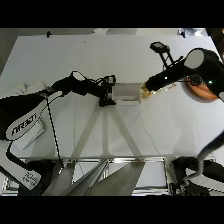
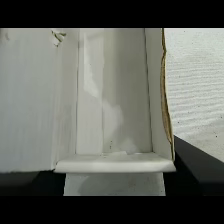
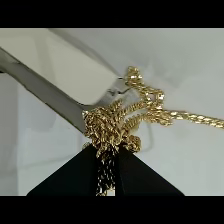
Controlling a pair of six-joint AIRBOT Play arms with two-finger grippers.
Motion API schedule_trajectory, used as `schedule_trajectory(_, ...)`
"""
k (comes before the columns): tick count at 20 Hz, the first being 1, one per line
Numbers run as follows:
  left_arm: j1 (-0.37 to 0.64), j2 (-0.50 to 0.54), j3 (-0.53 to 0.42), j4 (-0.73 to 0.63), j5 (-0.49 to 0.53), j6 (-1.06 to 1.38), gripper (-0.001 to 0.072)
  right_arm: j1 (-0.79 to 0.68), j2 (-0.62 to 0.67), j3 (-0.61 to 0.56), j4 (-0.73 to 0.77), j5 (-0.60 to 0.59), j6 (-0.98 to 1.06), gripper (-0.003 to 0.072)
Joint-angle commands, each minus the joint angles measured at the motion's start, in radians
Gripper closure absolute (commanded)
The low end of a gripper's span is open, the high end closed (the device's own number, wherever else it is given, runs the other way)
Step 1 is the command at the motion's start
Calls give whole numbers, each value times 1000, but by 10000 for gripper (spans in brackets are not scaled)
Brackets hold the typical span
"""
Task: Fold the box and place the chain.
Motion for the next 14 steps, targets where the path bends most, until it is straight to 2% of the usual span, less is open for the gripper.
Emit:
schedule_trajectory(1,0,0,1,0,-1,0,426,77,-71,0,3,2,-4,676)
schedule_trajectory(6,0,0,1,0,-1,0,426,114,-168,0,-2,-107,50,675)
schedule_trajectory(9,0,0,1,0,-1,0,426,114,-191,0,-3,-111,63,673)
schedule_trajectory(10,0,0,1,0,-1,0,426,114,-191,0,-2,-105,63,652)
schedule_trajectory(12,0,0,1,0,-1,0,426,114,-191,0,-2,-90,64,513)
schedule_trajectory(14,0,0,1,0,-1,0,426,114,-189,1,-2,-61,64,497)
